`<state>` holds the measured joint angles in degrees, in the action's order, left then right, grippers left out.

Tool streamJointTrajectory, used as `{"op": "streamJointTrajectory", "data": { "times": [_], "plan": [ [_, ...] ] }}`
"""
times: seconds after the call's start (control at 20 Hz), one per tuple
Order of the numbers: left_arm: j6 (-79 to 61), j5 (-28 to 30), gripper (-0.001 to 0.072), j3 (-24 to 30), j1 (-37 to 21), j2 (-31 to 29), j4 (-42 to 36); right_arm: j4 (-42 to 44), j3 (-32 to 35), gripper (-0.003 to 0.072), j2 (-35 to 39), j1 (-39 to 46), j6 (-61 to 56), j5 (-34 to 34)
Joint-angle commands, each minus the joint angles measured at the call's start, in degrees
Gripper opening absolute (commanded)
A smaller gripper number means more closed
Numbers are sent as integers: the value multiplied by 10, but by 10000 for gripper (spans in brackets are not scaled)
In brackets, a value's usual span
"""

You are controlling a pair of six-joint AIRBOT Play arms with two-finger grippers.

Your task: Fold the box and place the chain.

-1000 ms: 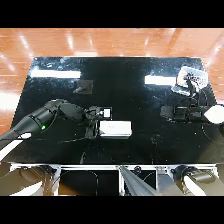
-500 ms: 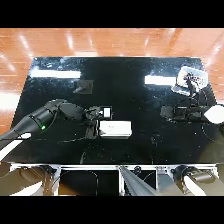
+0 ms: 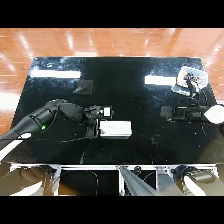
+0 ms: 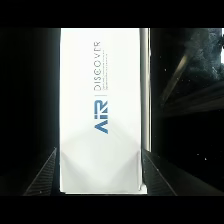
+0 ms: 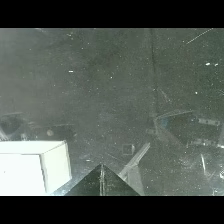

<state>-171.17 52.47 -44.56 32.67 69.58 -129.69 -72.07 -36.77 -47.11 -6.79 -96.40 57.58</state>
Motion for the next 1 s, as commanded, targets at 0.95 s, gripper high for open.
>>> {"op": "streamJointTrajectory", "data": {
  "times": [0.95],
  "plan": [
    [19, -16, 633, 12, 19, 4, 8, -6, -1, 25, 0, 0, 0, 0]
  ]
}}
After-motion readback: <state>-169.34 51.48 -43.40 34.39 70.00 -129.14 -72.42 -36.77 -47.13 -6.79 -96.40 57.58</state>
